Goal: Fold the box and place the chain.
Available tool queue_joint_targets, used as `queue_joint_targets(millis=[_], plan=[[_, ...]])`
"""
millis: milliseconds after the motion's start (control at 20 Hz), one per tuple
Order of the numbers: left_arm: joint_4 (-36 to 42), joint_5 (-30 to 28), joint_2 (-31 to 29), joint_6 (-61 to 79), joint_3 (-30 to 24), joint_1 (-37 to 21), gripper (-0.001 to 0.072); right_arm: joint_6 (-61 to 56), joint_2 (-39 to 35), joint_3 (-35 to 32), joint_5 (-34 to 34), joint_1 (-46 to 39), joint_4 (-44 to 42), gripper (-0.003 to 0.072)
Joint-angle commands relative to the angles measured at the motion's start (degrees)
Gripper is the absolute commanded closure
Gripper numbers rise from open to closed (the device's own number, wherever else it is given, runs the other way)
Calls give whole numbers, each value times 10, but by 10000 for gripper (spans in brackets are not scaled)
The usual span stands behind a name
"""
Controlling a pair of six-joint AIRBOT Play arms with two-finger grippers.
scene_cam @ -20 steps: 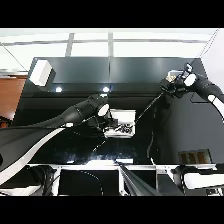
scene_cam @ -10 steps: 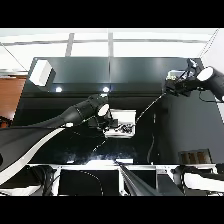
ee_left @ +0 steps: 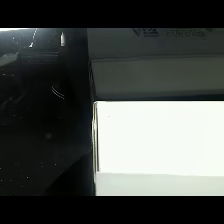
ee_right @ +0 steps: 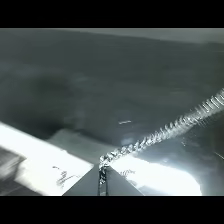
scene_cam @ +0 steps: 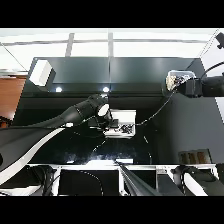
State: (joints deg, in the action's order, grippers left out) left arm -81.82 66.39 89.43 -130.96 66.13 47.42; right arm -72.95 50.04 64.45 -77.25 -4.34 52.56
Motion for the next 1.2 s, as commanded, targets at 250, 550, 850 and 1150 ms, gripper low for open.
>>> queue_joint_targets(millis=[250, 550, 850, 1150], plan=[[1, 3, 0, 0, 0, 0, 681, 33, -44, 0, -26, 96, -150, 679], [1, 3, 0, 0, 0, 0, 681, 36, -44, 0, -14, 117, -195, 679], [1, 3, 0, 0, 0, 0, 681, 33, -43, -20, -32, 146, -173, 679], [1, 5, 0, 0, 0, 0, 681, 47, -44, -10, 76, 176, -269, 680]])
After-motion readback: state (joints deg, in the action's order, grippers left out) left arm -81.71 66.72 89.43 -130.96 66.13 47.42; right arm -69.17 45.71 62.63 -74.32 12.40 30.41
